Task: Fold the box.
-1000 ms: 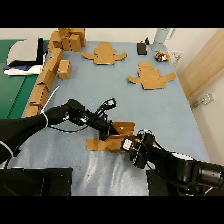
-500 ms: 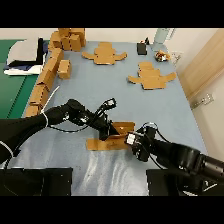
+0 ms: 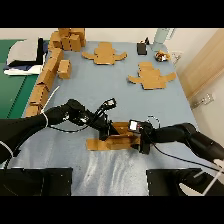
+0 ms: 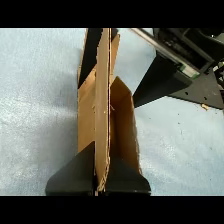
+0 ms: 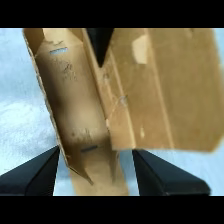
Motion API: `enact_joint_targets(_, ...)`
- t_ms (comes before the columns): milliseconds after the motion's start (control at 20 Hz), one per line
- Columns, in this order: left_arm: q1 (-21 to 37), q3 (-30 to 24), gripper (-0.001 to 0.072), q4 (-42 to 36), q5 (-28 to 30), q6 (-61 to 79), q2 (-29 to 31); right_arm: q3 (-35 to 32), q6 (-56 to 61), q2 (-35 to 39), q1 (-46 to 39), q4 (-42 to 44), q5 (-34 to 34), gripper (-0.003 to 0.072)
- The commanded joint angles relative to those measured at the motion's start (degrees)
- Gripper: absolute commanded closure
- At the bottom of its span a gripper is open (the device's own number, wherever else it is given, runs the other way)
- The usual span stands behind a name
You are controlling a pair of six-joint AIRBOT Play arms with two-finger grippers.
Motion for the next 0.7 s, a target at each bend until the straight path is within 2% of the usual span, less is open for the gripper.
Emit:
enact_joint_targets(0,0.0,0.0,0.0692,0.0,0.0,0.0,0.0,3.4,-6.7,-7.1,-3.1,5.4,-0.4,-0.003)
enact_joint_targets(300,0.0,0.0,0.0692,0.0,0.0,0.0,0.0,3.6,-4.8,-7.7,-3.1,0.9,-4.3,-0.0021)
enact_joint_targets(450,0.0,0.0,0.0692,0.0,0.0,0.0,0.0,3.6,-4.8,-7.7,-3.0,1.0,-5.3,-0.0021)
enact_joint_targets(550,0.0,0.0,0.0692,0.0,0.0,0.0,0.0,3.6,-5.4,-7.7,-3.0,1.7,-9.3,-0.002)
enact_joint_targets(650,0.0,0.0,0.0692,0.0,0.0,0.0,0.0,3.6,-7.3,-7.8,-2.4,1.7,-9.2,-0.0014)
